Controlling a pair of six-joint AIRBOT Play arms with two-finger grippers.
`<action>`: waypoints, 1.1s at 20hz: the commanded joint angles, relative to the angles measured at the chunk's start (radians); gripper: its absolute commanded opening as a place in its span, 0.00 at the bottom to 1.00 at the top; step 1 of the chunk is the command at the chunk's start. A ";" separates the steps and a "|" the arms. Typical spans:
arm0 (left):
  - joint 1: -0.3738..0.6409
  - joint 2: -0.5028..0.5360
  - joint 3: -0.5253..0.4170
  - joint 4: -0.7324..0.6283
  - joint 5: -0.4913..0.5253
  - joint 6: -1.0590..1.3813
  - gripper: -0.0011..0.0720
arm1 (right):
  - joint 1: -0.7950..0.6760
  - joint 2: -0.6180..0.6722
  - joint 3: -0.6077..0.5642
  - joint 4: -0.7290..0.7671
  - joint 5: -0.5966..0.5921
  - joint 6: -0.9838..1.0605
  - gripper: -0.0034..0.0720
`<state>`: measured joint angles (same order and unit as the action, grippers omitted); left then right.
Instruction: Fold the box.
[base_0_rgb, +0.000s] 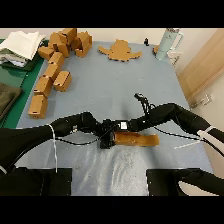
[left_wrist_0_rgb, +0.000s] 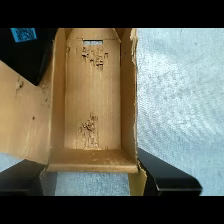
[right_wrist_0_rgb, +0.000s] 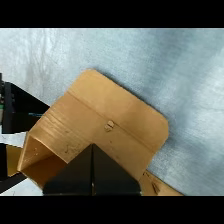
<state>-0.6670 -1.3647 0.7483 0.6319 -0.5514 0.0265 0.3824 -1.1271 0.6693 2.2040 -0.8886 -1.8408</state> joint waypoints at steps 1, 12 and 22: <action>0.000 -0.001 0.001 0.000 0.001 0.001 0.72 | 0.001 -0.004 0.000 -0.001 -0.007 0.000 0.05; 0.000 -0.001 0.001 0.000 0.001 0.001 0.72 | -0.002 0.039 0.072 -0.031 -0.069 -0.046 0.05; 0.000 -0.001 0.001 0.000 0.001 0.000 0.72 | -0.002 0.410 -0.090 -0.434 -0.213 -0.300 0.25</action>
